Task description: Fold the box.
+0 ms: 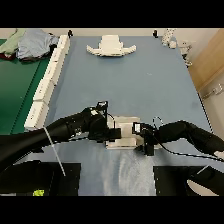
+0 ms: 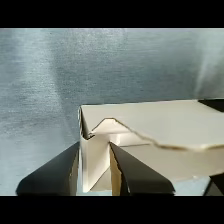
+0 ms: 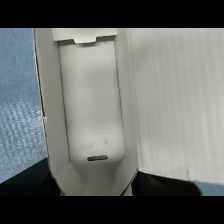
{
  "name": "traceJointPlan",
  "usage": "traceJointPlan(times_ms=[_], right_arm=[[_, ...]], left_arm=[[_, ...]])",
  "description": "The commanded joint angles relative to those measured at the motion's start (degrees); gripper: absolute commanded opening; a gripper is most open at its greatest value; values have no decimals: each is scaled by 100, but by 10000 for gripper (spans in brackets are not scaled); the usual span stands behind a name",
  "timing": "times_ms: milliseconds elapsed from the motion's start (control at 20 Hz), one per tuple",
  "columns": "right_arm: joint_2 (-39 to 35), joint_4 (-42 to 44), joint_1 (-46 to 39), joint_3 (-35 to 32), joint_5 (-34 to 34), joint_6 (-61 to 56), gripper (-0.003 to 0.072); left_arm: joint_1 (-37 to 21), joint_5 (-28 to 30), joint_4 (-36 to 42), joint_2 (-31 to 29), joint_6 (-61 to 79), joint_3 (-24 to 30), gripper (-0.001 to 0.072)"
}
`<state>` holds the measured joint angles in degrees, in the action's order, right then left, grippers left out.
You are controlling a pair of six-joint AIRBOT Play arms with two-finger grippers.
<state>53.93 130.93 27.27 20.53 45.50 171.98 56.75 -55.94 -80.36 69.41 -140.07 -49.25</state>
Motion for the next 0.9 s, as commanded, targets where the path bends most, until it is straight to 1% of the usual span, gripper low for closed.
traceJointPlan(times_ms=[0,150,400,500,550,650,850], right_arm=[[2,0,0,-2,0,0,529],[2,0,0,-2,0,0,529],[2,0,0,-2,0,0,529],[2,0,0,-2,-2,0,528],[2,0,0,-2,0,0,529],[2,0,0,-2,-2,0,529],[2,0,0,-2,0,0,529]], left_arm=[[151,-546,-487,339,-640,-299,312],[166,-560,-474,544,-918,-363,311],[365,-568,-527,846,-942,-479,310],[396,-562,-616,852,-953,-479,223],[400,-555,-625,852,-960,-479,223],[400,-525,-636,855,-946,-479,13],[400,-293,-579,855,-951,-479,12]])
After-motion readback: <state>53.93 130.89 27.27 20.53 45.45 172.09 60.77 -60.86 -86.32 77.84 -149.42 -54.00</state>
